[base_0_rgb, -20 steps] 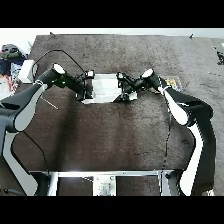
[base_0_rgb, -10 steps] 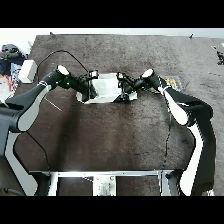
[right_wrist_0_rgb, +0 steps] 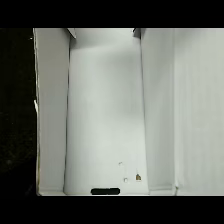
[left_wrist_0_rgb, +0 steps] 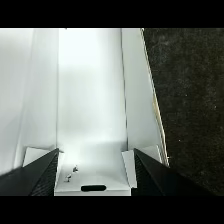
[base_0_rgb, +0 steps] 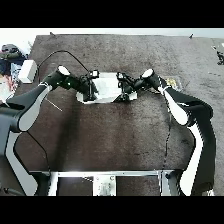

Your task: Fold the box and place the chain.

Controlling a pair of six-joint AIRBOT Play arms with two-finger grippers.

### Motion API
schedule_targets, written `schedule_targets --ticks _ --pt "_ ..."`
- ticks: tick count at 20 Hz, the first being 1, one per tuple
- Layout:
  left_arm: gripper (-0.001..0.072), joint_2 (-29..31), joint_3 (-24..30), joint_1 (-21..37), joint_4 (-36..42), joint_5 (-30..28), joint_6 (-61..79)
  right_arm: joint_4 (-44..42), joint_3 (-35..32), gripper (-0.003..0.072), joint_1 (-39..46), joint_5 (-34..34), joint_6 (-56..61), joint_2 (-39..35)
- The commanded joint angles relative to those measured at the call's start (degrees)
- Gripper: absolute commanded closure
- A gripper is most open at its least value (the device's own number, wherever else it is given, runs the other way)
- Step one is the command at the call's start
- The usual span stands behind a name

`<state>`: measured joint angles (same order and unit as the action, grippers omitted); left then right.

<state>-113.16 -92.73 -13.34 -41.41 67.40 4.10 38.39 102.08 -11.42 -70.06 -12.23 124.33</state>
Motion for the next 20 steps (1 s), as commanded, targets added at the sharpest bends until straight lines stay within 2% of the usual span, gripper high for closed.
schedule_targets --ticks 1,3,4,5,6,7,12,17,18,20 --pt "0.0153 0.00 0.00 1.44 -0.09 -0.31 -1.27 -0.02 -0.02 0.0238 0.04 0.00 0.02 -0.04" --pt "0.0155 0.00 -0.02 2.27 0.28 -0.31 -2.27 -0.04 -0.02 0.0238 0.04 0.00 0.04 -0.04" --pt "0.0297 0.00 -0.07 2.29 0.22 -0.31 -2.36 -0.04 -0.02 0.0238 0.04 0.00 0.04 -0.04" --pt "0.0576 0.02 -0.07 2.27 0.20 0.33 -2.29 -0.04 -0.02 0.0238 0.04 0.00 0.04 -0.04" --pt "0.0677 0.02 -0.07 2.27 0.15 1.22 -2.14 -0.04 -0.02 0.0238 0.04 0.00 0.02 -0.04" --pt "0.0698 0.02 -0.07 2.29 -0.28 1.40 -2.75 -0.04 -0.02 0.0238 0.07 0.00 0.04 -0.04" --pt "0.0702 2.82 -0.46 2.43 -6.67 1.62 -8.98 -0.04 -0.02 0.0238 0.02 0.00 0.04 -0.04" --pt "0.0704 8.44 -0.44 5.62 -6.34 1.25 -15.67 -0.04 -0.02 0.0238 0.02 0.00 0.04 -0.04" --pt "0.0705 9.90 -0.42 6.10 -6.43 1.11 -18.32 -0.02 -0.02 0.0238 0.02 0.02 0.02 -0.04" --pt "0.0705 12.85 -0.39 7.39 -7.89 -3.26 -35.98 -0.04 -0.02 0.0238 0.02 -0.02 0.02 -0.04"
